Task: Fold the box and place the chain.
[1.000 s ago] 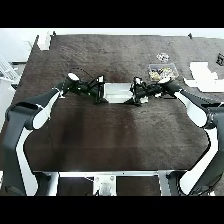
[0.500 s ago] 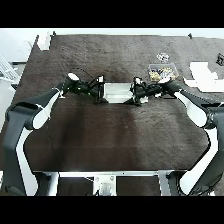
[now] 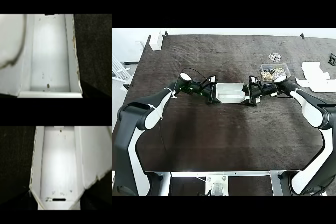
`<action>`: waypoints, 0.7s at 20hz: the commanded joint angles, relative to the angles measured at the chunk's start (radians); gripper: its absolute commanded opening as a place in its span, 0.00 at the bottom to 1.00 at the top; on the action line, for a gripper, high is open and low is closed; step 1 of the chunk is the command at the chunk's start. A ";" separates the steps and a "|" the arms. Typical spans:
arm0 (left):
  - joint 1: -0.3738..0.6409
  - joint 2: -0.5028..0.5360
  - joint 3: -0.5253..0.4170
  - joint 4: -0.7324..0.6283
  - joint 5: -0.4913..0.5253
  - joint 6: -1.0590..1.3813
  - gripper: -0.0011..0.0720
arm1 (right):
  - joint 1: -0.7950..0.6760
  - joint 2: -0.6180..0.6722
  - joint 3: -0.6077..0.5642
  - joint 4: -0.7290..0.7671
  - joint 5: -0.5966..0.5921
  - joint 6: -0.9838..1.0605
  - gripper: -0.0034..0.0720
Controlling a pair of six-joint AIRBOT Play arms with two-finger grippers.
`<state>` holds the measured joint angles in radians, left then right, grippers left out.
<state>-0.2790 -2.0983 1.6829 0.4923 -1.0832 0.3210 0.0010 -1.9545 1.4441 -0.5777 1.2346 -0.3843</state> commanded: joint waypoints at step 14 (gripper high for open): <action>0.001 0.000 0.000 0.000 -0.003 -0.008 0.67 | -0.105 0.207 0.000 -0.013 0.132 0.212 0.08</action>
<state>-0.2783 -2.0983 1.6829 0.4923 -1.0847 0.3187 -0.1089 -1.7687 1.4445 -0.6209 1.3113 -0.2031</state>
